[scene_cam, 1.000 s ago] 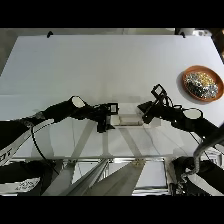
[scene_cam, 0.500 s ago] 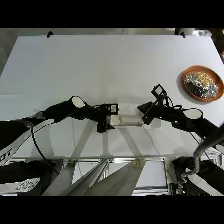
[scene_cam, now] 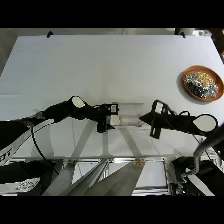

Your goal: Fold the box and place the chain.

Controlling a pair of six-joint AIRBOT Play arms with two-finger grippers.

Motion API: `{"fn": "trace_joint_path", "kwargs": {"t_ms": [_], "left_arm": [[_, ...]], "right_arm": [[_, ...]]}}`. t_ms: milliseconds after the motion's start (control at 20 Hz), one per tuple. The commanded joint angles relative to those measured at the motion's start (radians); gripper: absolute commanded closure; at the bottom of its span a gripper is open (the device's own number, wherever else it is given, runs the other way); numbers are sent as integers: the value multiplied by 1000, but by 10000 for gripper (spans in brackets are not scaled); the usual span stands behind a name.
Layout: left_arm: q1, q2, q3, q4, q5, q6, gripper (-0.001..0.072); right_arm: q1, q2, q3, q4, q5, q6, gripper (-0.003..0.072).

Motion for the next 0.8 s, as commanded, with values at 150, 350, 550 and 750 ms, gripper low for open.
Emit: {"fn": "trace_joint_path", "kwargs": {"t_ms": [150, 350, 550, 750], "left_arm": [[0, 1, 0, 0, 0, -1, 322], [0, 1, 0, 0, 0, 0, 322], [0, 1, 0, 0, 0, -1, 322], [0, 1, 0, 0, 0, -1, 322]], "right_arm": [[0, 80, 0, -446, 181, 114, 654], [0, 68, 0, -447, -7, 102, 225], [0, -31, 0, -385, -56, -31, 280], [5, -154, 0, -241, -93, -146, 340]]}}
